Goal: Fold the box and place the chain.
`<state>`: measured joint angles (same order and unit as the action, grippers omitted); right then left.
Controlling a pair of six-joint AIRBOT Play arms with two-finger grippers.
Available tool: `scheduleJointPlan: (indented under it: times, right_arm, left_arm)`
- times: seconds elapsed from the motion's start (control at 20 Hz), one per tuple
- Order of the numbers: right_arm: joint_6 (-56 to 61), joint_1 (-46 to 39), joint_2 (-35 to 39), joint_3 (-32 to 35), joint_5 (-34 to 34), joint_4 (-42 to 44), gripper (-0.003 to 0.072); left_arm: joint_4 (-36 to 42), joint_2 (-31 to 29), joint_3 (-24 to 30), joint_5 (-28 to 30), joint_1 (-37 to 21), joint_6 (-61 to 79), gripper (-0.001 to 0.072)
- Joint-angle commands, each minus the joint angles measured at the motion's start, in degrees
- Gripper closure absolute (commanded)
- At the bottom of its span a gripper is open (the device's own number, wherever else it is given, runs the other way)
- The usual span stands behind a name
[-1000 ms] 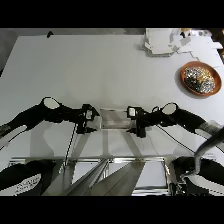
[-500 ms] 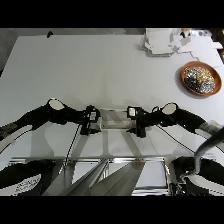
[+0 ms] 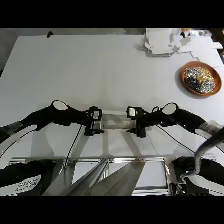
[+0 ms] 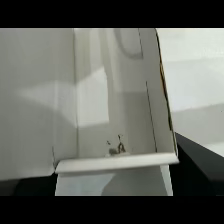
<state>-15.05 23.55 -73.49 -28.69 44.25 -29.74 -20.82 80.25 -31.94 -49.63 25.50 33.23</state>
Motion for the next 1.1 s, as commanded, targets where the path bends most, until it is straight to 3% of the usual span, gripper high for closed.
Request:
scheduleJointPlan:
  times: [0.0,0.35,1.05]
  right_arm:
    - [0.0,0.0,0.0,0.0,0.0,0.0,0.0285]
    - [0.0,0.0,0.0,0.0,0.0,0.0,0.0285]
    - [0.0,0.0,0.0,0.0,0.0,0.0,0.0285]
  left_arm:
    - [0.7,1.0,0.0,0.6,0.7,-0.1,0.0016]
    - [-0.8,1.0,0.0,2.4,0.6,-0.4,0.0012]
    - [-0.4,0.3,1.5,0.5,-1.8,-1.3,0.0015]
